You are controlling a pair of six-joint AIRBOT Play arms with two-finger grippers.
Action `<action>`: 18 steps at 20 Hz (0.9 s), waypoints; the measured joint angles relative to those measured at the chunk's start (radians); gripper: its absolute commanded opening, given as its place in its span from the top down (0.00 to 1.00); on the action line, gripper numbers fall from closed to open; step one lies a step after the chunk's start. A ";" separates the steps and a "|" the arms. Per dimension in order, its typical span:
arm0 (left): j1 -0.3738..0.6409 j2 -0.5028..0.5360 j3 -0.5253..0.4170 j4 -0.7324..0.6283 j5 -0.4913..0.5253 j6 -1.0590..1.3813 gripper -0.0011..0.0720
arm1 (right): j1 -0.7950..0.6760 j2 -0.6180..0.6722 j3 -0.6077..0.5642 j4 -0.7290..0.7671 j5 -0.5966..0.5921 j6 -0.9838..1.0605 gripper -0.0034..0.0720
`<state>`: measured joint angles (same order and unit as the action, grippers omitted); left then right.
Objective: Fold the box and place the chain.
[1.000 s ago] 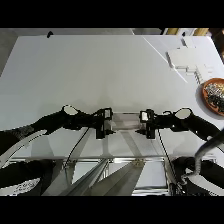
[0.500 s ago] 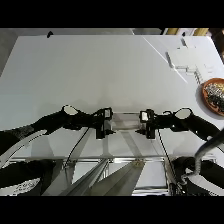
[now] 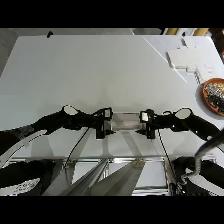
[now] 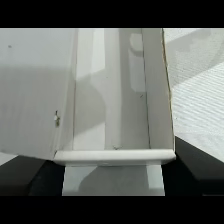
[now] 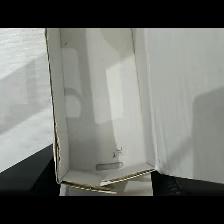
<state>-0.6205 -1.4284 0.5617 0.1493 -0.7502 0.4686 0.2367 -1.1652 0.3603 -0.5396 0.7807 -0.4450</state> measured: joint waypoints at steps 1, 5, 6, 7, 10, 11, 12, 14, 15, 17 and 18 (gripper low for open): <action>0.000 0.000 0.000 -0.003 -0.010 0.000 0.70 | 0.000 0.000 0.000 -0.023 -0.003 0.000 0.02; -0.001 0.000 0.000 0.000 -0.005 0.002 0.70 | 0.000 0.021 0.000 -0.052 0.007 0.038 0.02; -0.001 0.000 0.000 0.000 -0.004 0.002 0.70 | 0.000 0.035 0.000 -0.064 0.017 0.059 0.02; -0.001 0.000 0.000 0.000 -0.003 0.002 0.70 | 0.000 0.059 0.000 -0.082 0.025 0.085 0.02; -0.001 0.000 0.000 0.000 -0.003 0.002 0.70 | 0.000 0.150 0.000 -0.166 0.050 0.183 0.03; -0.001 0.000 0.000 0.000 -0.003 0.002 0.70 | 0.000 0.187 0.000 -0.203 0.065 0.224 0.03; -0.001 0.000 0.000 0.000 -0.003 0.002 0.70 | 0.000 0.222 0.000 -0.238 0.080 0.262 0.04; -0.001 0.000 0.000 0.000 -0.003 0.002 0.70 | 0.000 0.298 0.000 -0.299 0.117 0.331 0.05; -0.001 0.000 0.000 0.000 -0.003 0.002 0.70 | 0.000 0.336 0.000 -0.320 0.136 0.359 0.10; -0.001 0.000 0.000 0.000 -0.003 0.002 0.70 | 0.000 0.401 0.000 -0.342 0.173 0.396 0.11; -0.001 0.000 0.000 0.000 -0.003 0.002 0.70 | 0.000 0.432 -0.001 -0.349 0.186 0.408 0.12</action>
<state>-0.6212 -1.4284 0.5617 0.1493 -0.7528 0.4706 0.2367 -0.7334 0.3595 -0.8890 0.9668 -0.0368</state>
